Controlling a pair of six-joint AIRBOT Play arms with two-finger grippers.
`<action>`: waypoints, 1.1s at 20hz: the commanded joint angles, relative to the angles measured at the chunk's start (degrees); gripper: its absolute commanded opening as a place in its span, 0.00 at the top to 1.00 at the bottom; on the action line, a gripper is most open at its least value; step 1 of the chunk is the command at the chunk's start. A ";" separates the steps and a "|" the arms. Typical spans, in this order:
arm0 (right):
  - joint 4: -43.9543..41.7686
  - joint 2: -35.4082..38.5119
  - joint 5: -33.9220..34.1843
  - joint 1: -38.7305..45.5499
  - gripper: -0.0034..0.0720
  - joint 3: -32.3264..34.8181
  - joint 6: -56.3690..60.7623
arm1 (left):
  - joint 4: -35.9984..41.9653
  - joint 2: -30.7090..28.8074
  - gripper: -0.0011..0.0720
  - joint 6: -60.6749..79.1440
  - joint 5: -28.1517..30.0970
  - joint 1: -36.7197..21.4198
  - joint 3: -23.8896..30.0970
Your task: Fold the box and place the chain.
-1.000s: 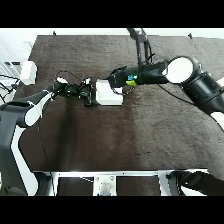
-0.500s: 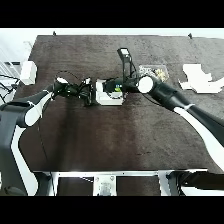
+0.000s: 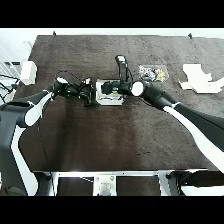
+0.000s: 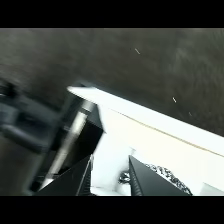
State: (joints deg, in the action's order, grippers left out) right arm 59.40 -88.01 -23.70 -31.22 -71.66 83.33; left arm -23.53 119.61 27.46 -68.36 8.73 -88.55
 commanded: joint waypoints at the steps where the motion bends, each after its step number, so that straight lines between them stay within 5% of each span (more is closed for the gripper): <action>1: 4.83 7.26 -2.34 2.10 0.52 -0.04 -0.02 | 0.00 0.02 0.43 0.00 0.02 -0.02 0.00; 4: 10.91 13.16 -5.53 9.86 0.51 0.07 0.20 | 0.00 0.04 0.43 0.02 0.02 -0.02 -0.02; 7: 11.63 13.11 -11.87 21.44 0.36 1.05 2.14 | 0.00 0.02 0.43 0.02 0.00 -0.02 -0.02; 11: 5.35 8.28 -8.41 31.41 0.33 5.79 6.49 | 0.00 0.04 0.43 0.02 0.00 -0.02 -0.02; 14: -3.06 0.57 -5.01 31.17 0.23 5.25 3.17 | 0.00 0.02 0.43 0.00 0.02 -0.02 -0.02; 22: -14.38 -16.57 -0.07 24.81 0.23 -5.01 -1.55 | 0.00 0.04 0.43 0.02 0.02 -0.02 -0.02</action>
